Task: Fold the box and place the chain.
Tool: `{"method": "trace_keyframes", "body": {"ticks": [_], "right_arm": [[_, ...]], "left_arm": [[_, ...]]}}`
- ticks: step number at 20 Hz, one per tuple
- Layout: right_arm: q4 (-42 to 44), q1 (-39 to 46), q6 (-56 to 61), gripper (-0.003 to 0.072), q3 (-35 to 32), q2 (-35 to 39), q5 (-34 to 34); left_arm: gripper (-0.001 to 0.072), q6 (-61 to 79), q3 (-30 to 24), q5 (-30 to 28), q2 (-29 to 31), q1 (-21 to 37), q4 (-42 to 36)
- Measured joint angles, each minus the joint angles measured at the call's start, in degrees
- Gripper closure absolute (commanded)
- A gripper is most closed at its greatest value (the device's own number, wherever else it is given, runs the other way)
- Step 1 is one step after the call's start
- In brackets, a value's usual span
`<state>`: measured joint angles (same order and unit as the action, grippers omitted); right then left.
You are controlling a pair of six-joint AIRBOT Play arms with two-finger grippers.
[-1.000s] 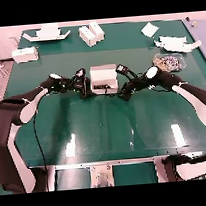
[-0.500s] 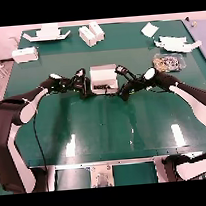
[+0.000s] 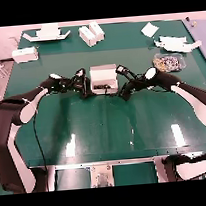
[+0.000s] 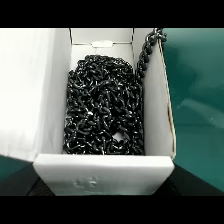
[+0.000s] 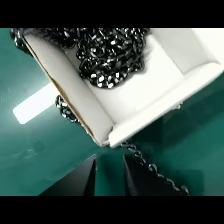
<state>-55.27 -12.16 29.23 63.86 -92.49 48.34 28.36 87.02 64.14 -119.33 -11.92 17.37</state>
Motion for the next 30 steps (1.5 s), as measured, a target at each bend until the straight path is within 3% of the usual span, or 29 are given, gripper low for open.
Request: {"method": "trace_keyframes", "body": {"ticks": [10, 12, 18, 20, 21, 24, 25, 27, 30], "right_arm": [[1.0, 0.5, -3.4, 0.0387, 0.6, 0.9, -2.0], [1.3, 0.5, -4.0, 0.0342, 0.6, 0.7, -2.2], [2.8, 0.1, -4.7, 0.0323, 0.6, -1.0, -1.9], [3.2, 0.0, -4.9, 0.0348, 0.7, -1.5, -1.1], [3.5, 0.0, -4.9, 0.0409, 0.7, -1.7, -1.0], [3.8, -0.2, -4.9, 0.0447, 0.7, -2.3, -0.5], [3.7, -0.2, -4.9, 0.0497, 0.7, -2.4, -0.5], [3.6, -0.5, -4.9, 0.0669, 0.7, -2.7, -0.4], [3.5, -0.7, -4.8, 0.0667, 0.7, -2.8, 0.6]], "left_arm": [[0.0184, 0.0, 0.0, 0.0, 0.0, 0.0, 0.0], [0.0184, 0.0, 0.0, 0.0, 0.0, 0.0, 0.0], [0.0184, 0.0, 0.0, 0.0, 0.0, 0.0, 0.0], [0.0184, 0.0, 0.0, 0.0, 0.0, 0.0, 0.0], [0.0184, 0.0, 0.0, 0.0, 0.0, 0.0, 0.0], [0.0184, 0.0, 0.0, 0.0, 0.0, 0.0, 0.0], [0.0184, 0.0, 0.0, 0.0, 0.0, 0.0, 0.0], [0.0184, 0.0, 0.0, 0.2, 0.0, 0.0, 0.2], [0.0184, 0.1, 0.0, 0.3, 0.0, 0.0, 0.2]]}}
